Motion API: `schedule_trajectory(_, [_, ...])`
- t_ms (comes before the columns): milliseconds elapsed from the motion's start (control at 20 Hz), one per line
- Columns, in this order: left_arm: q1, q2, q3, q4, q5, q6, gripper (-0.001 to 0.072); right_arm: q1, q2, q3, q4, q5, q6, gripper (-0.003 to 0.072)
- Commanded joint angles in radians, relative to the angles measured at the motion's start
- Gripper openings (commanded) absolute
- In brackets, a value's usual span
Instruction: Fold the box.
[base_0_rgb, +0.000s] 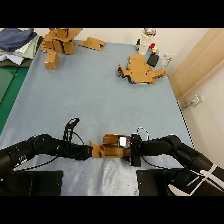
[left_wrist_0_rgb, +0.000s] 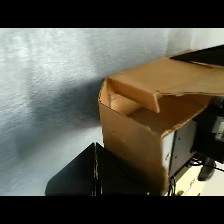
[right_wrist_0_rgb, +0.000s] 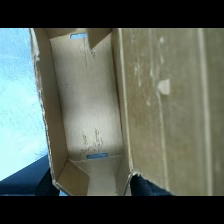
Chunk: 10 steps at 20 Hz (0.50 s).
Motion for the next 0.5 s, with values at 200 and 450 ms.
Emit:
schedule_trajectory(200, [0.002, 0.0, 0.013, -0.044, -0.053, 0.045, 0.0369, 0.001, 0.0, 0.0, 0.0, 0.0, 0.0, 0.0496])
schedule_trajectory(450, [0.061, 0.0, 0.016, -0.016, -0.065, 0.038, 0.0344, 0.001, 0.0, 0.0, 0.0, 0.0, 0.0, 0.0496])
